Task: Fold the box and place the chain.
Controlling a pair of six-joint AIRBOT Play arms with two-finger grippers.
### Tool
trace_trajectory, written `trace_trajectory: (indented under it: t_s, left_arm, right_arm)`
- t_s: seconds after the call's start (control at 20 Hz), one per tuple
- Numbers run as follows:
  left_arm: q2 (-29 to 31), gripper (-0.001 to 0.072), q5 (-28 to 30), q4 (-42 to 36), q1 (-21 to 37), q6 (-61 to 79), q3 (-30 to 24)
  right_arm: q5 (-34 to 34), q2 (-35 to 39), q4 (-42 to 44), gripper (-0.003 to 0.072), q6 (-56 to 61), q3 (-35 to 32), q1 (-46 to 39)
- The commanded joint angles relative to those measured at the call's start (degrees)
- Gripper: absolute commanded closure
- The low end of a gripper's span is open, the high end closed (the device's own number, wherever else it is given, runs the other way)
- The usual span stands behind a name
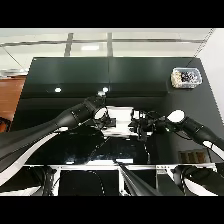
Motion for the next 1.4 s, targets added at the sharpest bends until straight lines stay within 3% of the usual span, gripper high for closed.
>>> trace_trajectory:
  t_s: [0.0,0.05,0.1,0.15,0.2,0.25,0.3,0.35,0.4,0.45,0.55,0.75,0.85,1.05,1.2,1.35]
  left_arm:
    - [0.0,0.0685,0.1,-0.1,0.0,-0.1,0.0]
    - [0.0,0.0685,0.1,-0.1,0.0,-0.1,0.0]
    - [0.0,0.0685,0.1,-0.1,0.0,0.0,0.0]
    - [-0.1,0.0684,-0.3,-0.1,0.0,0.0,0.0]
    - [-0.1,0.0685,-0.4,-0.1,0.0,0.0,0.0]
    - [-0.1,0.0685,-0.4,-0.1,0.0,0.0,0.0]
    - [-0.1,0.0684,-0.4,-0.1,0.0,0.0,0.0]
    - [-0.1,0.0685,-0.3,-0.1,0.0,0.0,0.0]
    - [-0.1,0.0685,-0.3,-0.1,0.0,0.0,0.0]
    - [-0.1,0.0685,-0.3,-0.1,0.0,0.0,0.0]
    - [-0.1,0.0685,0.0,-0.1,0.0,0.0,0.0]
    - [-0.1,0.0684,-0.1,-0.1,0.0,0.0,0.0]
    - [-0.1,0.0684,-0.1,-0.1,0.0,0.0,0.0]
    - [-0.1,0.0684,0.0,-0.1,0.0,0.0,0.0]
    - [-0.1,0.0684,0.2,-0.1,0.0,0.0,0.0]
    - [-0.1,0.0685,0.2,-0.1,0.0,0.0,0.0]
  right_arm:
    - [0.1,-0.7,1.6,0.0496,0.8,0.0,0.0]
    - [0.3,-0.7,1.6,0.0477,2.0,0.0,0.0]
    - [0.2,-0.7,1.7,0.0265,3.3,-0.1,0.0]
    - [0.7,-0.7,1.5,0.02,4.1,-0.1,0.0]
    - [0.9,-0.7,1.0,0.0252,4.5,-0.1,0.0]
    - [1.0,-0.7,0.7,0.043,5.1,-0.1,0.0]
    - [0.8,-0.7,0.7,0.0297,5.3,-0.1,0.0]
    - [0.9,-0.7,0.7,0.0389,5.6,-0.1,0.0]
    - [0.9,-0.7,0.2,0.063,7.5,-0.1,0.0]
    - [0.9,-0.7,-0.2,0.0674,12.1,-0.1,-0.1]
    - [3.9,0.3,-3.9,0.0674,33.0,2.2,-0.8]
    - [21.3,6.6,-26.1,0.0675,67.2,12.3,-10.8]
    - [18.6,10.0,-34.7,0.0675,75.8,12.0,-20.0]
    - [7.4,9.8,-28.8,0.0674,91.6,-0.2,-31.9]
    - [11.9,6.4,-19.4,0.0674,85.5,-6.3,-29.7]
    - [15.7,1.3,-10.1,0.0674,74.6,-6.7,-24.3]
